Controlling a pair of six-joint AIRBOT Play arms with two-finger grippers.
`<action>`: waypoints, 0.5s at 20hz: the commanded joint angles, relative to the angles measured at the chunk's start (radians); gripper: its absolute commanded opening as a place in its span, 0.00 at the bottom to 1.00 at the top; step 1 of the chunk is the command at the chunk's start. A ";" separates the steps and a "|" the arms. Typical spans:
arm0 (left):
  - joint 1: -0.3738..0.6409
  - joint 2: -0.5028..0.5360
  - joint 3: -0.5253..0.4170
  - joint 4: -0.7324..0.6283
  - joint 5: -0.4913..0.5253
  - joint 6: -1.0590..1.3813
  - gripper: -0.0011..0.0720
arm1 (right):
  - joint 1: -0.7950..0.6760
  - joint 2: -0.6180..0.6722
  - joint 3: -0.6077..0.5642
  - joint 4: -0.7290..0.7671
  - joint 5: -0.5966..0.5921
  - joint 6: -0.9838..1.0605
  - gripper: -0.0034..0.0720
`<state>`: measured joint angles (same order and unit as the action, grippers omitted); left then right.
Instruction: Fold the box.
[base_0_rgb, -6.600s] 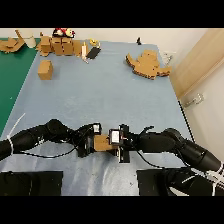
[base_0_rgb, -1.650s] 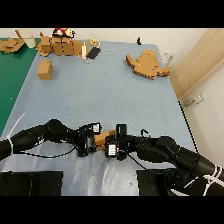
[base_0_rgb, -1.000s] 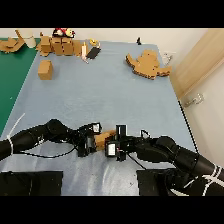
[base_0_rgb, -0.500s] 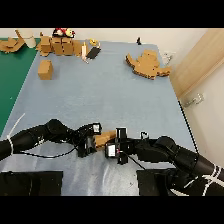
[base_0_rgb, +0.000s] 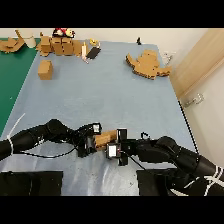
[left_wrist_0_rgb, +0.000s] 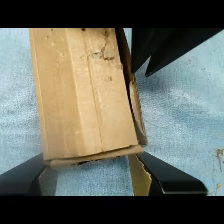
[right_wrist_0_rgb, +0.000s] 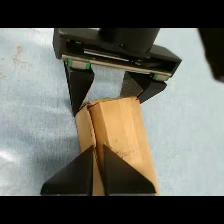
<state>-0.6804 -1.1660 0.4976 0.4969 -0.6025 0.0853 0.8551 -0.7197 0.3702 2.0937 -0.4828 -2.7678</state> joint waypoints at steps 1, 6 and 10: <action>0.001 0.000 0.001 0.000 0.001 0.000 0.85 | 0.000 0.055 0.010 -0.002 -0.023 0.133 0.19; 0.001 0.000 0.001 0.000 0.001 0.000 0.85 | -0.021 0.225 0.019 -0.070 -0.111 0.651 0.05; 0.001 0.000 0.001 0.000 0.001 0.000 0.85 | -0.152 0.194 0.017 -0.126 -0.177 1.370 0.05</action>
<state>-0.6804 -1.1660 0.4976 0.4965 -0.6022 0.0853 0.7715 -0.5270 0.3866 1.9987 -0.5999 -1.9018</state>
